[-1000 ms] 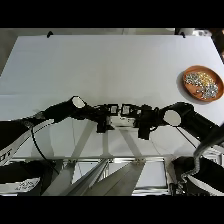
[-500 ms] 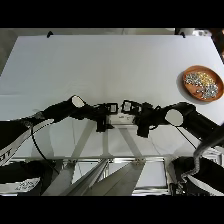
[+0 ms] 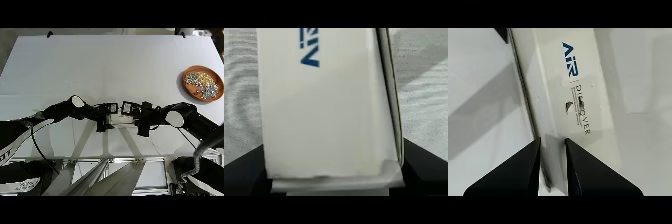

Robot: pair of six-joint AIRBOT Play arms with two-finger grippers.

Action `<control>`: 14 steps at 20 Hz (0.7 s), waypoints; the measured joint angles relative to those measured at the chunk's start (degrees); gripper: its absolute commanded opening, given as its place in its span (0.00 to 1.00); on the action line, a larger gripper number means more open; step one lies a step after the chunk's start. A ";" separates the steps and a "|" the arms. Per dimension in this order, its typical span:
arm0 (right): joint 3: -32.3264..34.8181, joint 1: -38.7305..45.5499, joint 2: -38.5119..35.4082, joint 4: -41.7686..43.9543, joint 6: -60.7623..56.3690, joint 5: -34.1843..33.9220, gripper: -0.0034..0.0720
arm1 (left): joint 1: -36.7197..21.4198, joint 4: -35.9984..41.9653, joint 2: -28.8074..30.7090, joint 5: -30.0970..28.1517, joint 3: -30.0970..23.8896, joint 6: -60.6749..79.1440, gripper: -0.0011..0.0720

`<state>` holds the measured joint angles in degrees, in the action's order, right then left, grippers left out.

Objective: Fold the box and place the chain.

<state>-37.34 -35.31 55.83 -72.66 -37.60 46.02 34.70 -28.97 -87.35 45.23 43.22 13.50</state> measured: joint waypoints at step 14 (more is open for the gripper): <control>-0.02 0.07 -2.91 -2.75 7.72 3.58 0.33 | 0.02 -0.31 0.00 0.02 0.00 0.39 0.54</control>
<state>-37.36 -35.24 52.93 -75.42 -29.89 49.60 34.72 -29.28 -87.35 45.25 43.22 13.89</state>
